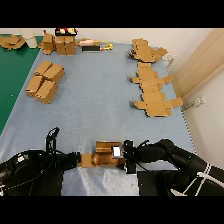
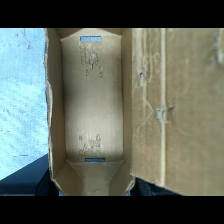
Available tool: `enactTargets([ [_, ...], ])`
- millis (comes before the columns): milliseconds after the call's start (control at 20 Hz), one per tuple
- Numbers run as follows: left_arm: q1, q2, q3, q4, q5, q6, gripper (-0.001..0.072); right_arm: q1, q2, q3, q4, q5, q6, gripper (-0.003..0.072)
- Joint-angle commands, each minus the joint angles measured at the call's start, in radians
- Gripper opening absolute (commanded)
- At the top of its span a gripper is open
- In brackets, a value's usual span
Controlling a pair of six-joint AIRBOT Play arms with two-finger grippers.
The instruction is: Fold the box.
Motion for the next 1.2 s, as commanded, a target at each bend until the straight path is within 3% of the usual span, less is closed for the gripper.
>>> enactTargets([
  [0, 0.000, -0.018, -0.002, -0.014, -0.077, 0.003, 0.0013, 0.000, -0.001, 0.001, 0.000, 0.000, -0.001, 0.0435],
  [350, 0.000, -0.037, -0.002, -0.022, 0.036, 0.024, 0.0013, 0.000, -0.001, 0.001, 0.001, 0.000, 0.000, 0.0434],
  [550, 0.000, -0.037, -0.002, -0.159, 0.067, 0.166, 0.0013, 0.000, -0.001, 0.001, 0.000, 0.001, -0.001, 0.0435],
  [750, -0.002, -0.037, -0.002, -0.200, 0.064, 0.195, 0.0013, 0.000, -0.001, 0.001, 0.001, 0.000, -0.001, 0.0435],
  [1150, -0.116, -0.038, 0.009, -0.214, 0.150, 0.171, 0.0009, 0.000, -0.001, 0.001, 0.001, 0.001, -0.001, 0.0435],
])
